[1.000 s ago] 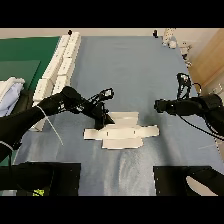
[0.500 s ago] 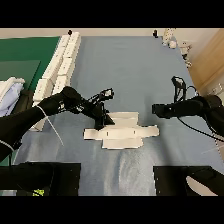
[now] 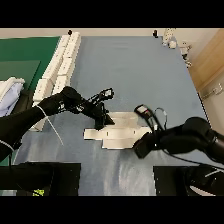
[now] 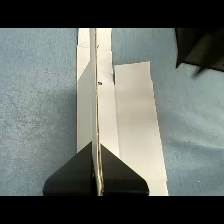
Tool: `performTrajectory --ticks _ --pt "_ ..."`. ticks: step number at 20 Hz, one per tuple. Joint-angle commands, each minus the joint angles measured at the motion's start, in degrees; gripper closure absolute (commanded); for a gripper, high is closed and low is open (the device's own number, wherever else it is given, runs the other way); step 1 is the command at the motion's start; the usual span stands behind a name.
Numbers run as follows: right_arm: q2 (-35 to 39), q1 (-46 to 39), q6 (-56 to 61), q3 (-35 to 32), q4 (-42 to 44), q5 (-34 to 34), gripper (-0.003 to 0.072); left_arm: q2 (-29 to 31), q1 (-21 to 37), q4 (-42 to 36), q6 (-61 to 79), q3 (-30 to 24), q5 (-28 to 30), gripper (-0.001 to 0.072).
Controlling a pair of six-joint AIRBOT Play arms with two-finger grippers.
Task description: Fold the box.
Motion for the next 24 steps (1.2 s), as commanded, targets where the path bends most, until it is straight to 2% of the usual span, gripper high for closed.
performTrajectory --ticks 1,2,3,6,9,14,21,24 --pt "-0.37 14.78 -0.5 -1.2 -9.38 0.76 0.0056 -0.02 -0.02 0.04 0.04 0.02 0.04 0.0697" --pt "-2.21 16.5 -0.57 -1.2 -14.62 1.09 0.0001 -0.02 -0.02 0.04 0.04 0.02 0.02 0.0697" --pt "-4.42 17.49 -1.7 -1.2 -19.43 1.33 -0.0017 -0.02 -0.02 0.02 0.04 0.02 0.02 0.0697" --pt "-11.52 17.66 -6.23 -1.18 -26.75 3.89 -0.0017 -0.02 -0.02 0.04 0.04 0.02 0.02 0.0697" --pt "-15.26 17.62 -5.73 -1.16 -33.81 6.4 -0.0017 -0.02 -0.02 0.04 0.04 0.02 0.02 0.0697" --pt "-15.98 17.49 5.55 -1.14 -48.0 7.63 -0.0017 -0.02 -0.02 0.04 0.04 0.02 0.02 0.0697" --pt "-12.0 17.53 21.24 -0.57 -48.37 6.91 -0.0017 -0.02 -0.02 0.02 0.04 0.02 0.02 0.0697" --pt "-10.27 17.51 23.85 -0.57 -48.3 6.82 -0.0017 -0.02 -0.02 0.04 0.04 0.02 0.02 0.0697"
